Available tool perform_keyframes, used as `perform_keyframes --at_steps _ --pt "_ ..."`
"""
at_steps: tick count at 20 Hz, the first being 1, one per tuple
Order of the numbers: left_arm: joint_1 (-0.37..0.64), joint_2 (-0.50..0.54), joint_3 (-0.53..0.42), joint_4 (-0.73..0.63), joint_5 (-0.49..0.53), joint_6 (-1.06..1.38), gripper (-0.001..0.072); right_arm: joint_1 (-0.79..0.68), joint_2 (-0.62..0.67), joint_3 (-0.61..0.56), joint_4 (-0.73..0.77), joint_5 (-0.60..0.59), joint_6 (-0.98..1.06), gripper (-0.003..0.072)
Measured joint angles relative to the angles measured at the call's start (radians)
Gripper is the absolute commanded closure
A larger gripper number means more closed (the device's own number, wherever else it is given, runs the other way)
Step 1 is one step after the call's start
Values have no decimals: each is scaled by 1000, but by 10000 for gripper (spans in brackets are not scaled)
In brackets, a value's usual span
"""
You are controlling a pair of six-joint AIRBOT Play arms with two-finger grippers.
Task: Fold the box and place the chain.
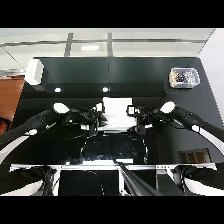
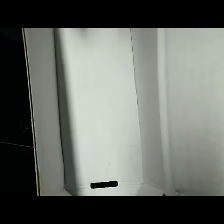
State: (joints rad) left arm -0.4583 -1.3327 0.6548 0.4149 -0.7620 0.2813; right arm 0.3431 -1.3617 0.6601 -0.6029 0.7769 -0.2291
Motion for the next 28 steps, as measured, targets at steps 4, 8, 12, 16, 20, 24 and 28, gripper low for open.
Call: perform_keyframes --at_steps 4,8,12,16,20,24,28 --pt "8 19 8 61 -6 -37 683 0 0 0 0 1 0 518" --pt "69 134 24 219 -48 -227 683 0 0 0 0 2 0 518" --pt "212 275 27 453 -113 -582 682 0 0 0 0 2 0 518" --pt "434 270 2 557 -162 -1098 682 0 0 0 0 2 0 518" --pt "650 109 -46 362 -330 -1276 684 0 0 0 0 2 0 518" --pt "692 -32 -68 226 -407 -1298 684 0 0 0 -1 2 0 518" --pt "587 -90 -73 175 -372 -1306 684 0 0 0 -1 2 0 518"
